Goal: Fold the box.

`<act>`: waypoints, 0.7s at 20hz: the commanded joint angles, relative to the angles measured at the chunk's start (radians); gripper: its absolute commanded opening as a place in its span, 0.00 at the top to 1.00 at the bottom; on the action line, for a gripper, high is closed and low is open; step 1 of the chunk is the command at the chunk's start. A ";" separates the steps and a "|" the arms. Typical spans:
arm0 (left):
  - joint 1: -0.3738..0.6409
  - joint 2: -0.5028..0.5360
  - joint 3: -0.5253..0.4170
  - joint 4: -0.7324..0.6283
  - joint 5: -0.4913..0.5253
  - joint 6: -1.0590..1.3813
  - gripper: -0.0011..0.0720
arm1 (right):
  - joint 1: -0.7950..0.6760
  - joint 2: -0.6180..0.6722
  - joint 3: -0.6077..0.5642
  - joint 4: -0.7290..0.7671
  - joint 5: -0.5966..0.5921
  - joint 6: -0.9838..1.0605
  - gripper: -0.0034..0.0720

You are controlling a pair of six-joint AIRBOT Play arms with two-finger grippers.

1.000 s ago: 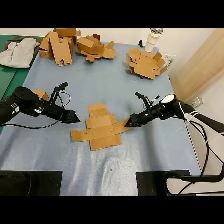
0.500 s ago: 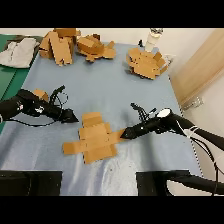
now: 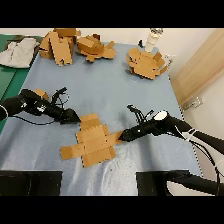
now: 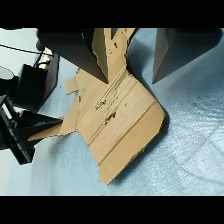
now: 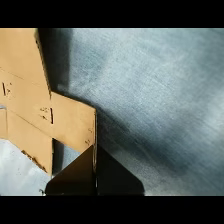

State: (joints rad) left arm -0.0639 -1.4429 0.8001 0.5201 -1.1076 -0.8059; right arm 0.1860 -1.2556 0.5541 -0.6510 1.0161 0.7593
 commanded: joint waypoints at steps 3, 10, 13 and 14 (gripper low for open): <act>-0.011 -0.053 0.003 0.001 -0.074 -0.006 0.41 | 0.003 0.039 -0.001 -0.010 -0.026 -0.028 0.95; -0.019 -0.054 0.003 -0.010 -0.039 0.000 0.41 | 0.003 0.129 -0.001 -0.024 -0.042 -0.027 0.95; -0.054 -0.056 0.003 -0.094 -0.016 0.069 0.41 | 0.003 0.129 -0.002 -0.023 -0.042 -0.027 0.95; -0.065 -0.062 0.004 -0.130 -0.012 0.094 0.41 | 0.003 0.129 -0.002 -0.024 -0.042 -0.027 0.95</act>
State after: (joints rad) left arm -0.1055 -1.4990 0.8028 0.4660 -1.1404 -0.7700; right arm 0.1890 -1.1336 0.5529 -0.6739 0.9752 0.7326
